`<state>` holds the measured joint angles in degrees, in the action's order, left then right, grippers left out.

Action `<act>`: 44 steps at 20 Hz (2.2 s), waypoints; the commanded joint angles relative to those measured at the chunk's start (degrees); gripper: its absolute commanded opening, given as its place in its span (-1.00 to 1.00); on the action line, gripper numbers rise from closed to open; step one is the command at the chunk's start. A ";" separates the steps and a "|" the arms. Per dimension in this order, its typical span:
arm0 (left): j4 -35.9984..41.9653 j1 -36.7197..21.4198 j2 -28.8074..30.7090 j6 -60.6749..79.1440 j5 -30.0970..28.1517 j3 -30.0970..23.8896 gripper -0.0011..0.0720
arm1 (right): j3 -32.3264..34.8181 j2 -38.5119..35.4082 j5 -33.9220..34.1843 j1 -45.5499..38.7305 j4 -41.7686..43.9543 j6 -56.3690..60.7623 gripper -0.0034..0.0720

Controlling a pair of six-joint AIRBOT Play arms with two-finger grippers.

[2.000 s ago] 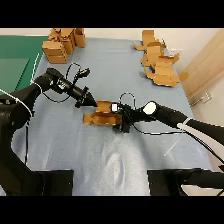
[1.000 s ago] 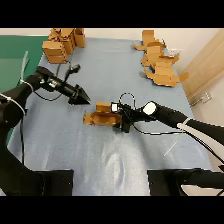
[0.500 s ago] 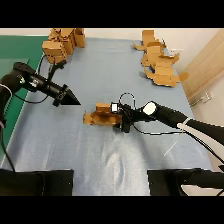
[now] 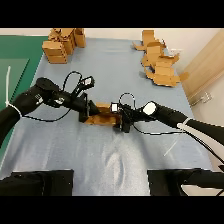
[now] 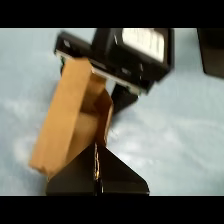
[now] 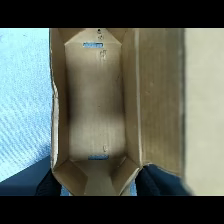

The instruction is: Fold the box.

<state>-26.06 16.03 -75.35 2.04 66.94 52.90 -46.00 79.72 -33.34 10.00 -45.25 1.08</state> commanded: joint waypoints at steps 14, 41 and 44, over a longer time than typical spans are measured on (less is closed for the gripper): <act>10.40 4.72 -8.00 1.40 -23.87 -1.01 -0.94 | 0.00 0.09 -0.13 -0.02 -0.37 0.04 0.67; -23.23 -12.52 13.27 -8.44 -6.32 -2.82 -0.95 | 0.00 0.09 -0.11 -0.04 -0.96 0.44 0.67; -30.16 -11.17 13.46 -5.40 -5.64 -5.95 -0.94 | 0.00 0.09 -0.07 -0.02 -1.01 0.55 0.67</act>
<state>-45.01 5.08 -63.90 -5.13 59.86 49.60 -46.00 79.79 -33.45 10.00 -46.17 1.48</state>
